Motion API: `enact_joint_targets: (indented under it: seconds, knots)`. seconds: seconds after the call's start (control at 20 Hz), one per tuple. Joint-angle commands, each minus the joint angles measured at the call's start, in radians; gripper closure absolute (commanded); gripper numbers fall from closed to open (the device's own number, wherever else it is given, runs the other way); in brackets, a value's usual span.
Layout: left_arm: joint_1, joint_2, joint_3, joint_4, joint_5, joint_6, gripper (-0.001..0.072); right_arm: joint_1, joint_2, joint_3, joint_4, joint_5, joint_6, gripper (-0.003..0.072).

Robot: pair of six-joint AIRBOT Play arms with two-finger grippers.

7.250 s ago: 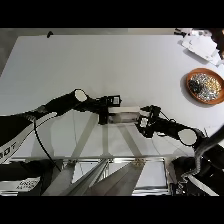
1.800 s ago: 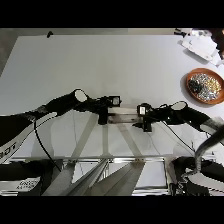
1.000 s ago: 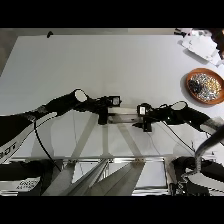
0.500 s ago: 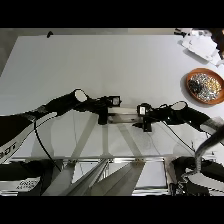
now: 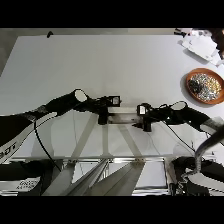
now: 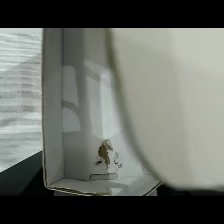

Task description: Fold the box and place the chain.

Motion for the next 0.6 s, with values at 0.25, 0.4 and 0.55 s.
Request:
enact_joint_targets:
  seconds: [0.25,0.4,0.55]
  knots:
    - [-0.001,0.001,0.0,0.0,0.0,0.003,0.0696,-0.058,0.07,0.001,-0.008,0.054,0.002,-0.0019]
    - [-0.001,0.001,0.0,0.0,0.0,0.003,0.0696,-0.063,0.07,0.001,-0.008,0.1,0.001,-0.002]
    - [-0.001,0.001,0.0,0.0,0.0,0.003,0.0696,-0.063,0.07,0.001,-0.016,0.14,0.002,-0.002]
